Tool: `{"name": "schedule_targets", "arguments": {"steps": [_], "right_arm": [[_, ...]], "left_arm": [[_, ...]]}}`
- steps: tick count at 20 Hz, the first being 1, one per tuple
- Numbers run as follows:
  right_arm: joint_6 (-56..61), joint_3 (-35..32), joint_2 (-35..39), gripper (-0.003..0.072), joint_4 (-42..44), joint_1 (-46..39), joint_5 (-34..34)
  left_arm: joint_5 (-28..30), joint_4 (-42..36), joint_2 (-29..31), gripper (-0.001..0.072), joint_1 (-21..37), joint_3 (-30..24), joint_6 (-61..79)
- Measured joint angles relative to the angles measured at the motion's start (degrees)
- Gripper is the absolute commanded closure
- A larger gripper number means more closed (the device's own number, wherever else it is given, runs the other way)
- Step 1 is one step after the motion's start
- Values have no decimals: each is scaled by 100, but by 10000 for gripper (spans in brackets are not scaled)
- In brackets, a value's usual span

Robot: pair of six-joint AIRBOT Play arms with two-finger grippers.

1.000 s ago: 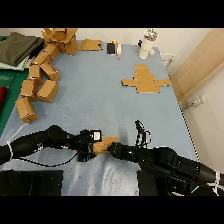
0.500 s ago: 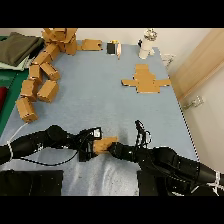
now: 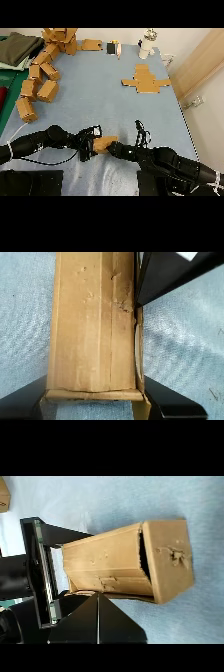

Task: Fold the box.

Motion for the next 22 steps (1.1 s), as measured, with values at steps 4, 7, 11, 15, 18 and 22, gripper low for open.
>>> {"name": "schedule_targets", "arguments": {"steps": [4,7,11,15,18,22], "right_arm": [[0,0,28,685,17,0,59],[0,7,227,684,20,-17,120],[-2,11,734,684,-111,-267,17],[-2,11,1095,684,-308,-743,-551],[-4,11,1185,684,-413,-1001,-796],[-4,11,1224,684,-544,-1147,-946]], "left_arm": [[-2,2,0,104,0,0,-4],[-7,17,0,104,0,0,107],[-7,39,0,104,0,0,417],[-7,66,33,104,4,26,610],[-13,81,68,104,11,87,651],[-13,81,79,104,13,177,634]]}}
